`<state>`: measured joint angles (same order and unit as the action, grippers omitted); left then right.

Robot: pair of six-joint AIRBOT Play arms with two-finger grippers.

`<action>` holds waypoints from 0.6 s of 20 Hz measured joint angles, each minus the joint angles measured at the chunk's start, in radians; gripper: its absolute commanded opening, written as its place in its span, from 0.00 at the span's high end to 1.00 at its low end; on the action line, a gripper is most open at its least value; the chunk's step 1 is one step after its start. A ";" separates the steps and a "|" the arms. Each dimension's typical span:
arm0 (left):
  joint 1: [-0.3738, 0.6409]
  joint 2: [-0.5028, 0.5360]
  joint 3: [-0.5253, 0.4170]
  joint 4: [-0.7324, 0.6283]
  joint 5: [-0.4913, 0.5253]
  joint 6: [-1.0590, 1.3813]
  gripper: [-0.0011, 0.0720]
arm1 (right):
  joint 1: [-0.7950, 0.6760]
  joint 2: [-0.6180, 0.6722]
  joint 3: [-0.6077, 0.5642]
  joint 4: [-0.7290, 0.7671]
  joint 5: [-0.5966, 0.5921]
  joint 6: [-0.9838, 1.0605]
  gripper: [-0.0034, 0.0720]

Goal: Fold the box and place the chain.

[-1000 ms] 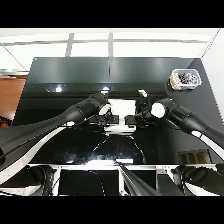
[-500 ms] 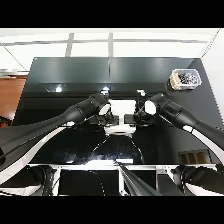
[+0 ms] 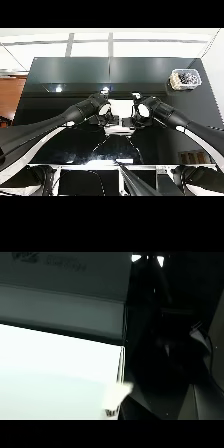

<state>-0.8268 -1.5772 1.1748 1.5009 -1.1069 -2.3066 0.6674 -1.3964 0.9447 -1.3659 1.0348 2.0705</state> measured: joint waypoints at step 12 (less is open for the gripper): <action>0.000 0.000 0.000 -0.006 -0.002 -0.002 0.94 | 0.003 -0.008 0.013 -0.034 -0.011 0.029 0.93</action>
<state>-0.8268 -1.5772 1.1748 1.4948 -1.1084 -2.3081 0.6701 -1.4044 0.9577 -1.3998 1.0241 2.0995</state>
